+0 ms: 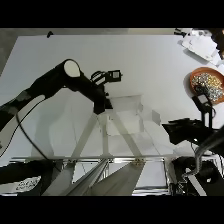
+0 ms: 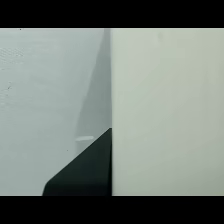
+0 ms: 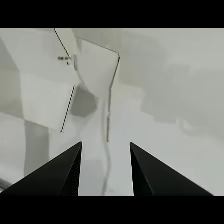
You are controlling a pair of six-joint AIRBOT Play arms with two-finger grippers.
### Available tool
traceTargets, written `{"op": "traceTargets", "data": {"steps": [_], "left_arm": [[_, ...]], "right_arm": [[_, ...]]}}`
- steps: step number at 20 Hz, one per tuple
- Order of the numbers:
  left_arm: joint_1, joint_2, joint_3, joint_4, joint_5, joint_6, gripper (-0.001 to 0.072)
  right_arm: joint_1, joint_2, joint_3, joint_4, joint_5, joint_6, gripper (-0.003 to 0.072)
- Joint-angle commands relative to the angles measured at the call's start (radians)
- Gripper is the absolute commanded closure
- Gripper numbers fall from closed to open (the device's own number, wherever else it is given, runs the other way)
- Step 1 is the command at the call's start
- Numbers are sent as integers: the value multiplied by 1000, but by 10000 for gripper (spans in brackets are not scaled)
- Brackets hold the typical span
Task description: Fold the box and place the chain.
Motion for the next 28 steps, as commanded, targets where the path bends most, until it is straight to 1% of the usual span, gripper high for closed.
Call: {"op": "traceTargets", "data": {"steps": [1, 2, 4, 8, 10, 14, 16, 21, 25, 28], "left_arm": [[-29, 123, -218, -82, 166, 168, 707], [-47, 119, -237, -90, 170, 195, 706], [-85, 92, -243, -69, 174, 245, 687], [-130, 42, -243, -53, 207, 338, 703], [-134, 34, -243, -56, 241, 330, 704], [-134, 31, -243, -56, 349, 327, 704], [-134, 31, -243, -56, 385, 327, 704], [-134, 13, -243, -56, 393, 327, 704], [-134, -26, -243, -52, 396, 279, 704], [-134, -32, -243, -49, 396, 265, 704]], "right_arm": [[0, 168, 1, -40, 62, 38, 342], [0, 172, 1, -31, 73, 37, 342], [0, 172, 1, -15, 76, 34, 343], [0, 172, 1, -15, 75, 34, 343], [0, 172, 1, -15, 75, 34, 343], [0, 172, 1, -15, 75, 34, 343], [0, 172, 1, -16, 70, 31, 343], [0, 171, 0, -27, 61, -63, 343], [0, 171, 0, -27, 63, -66, 343], [0, 170, 0, -27, 62, -70, 343]]}}
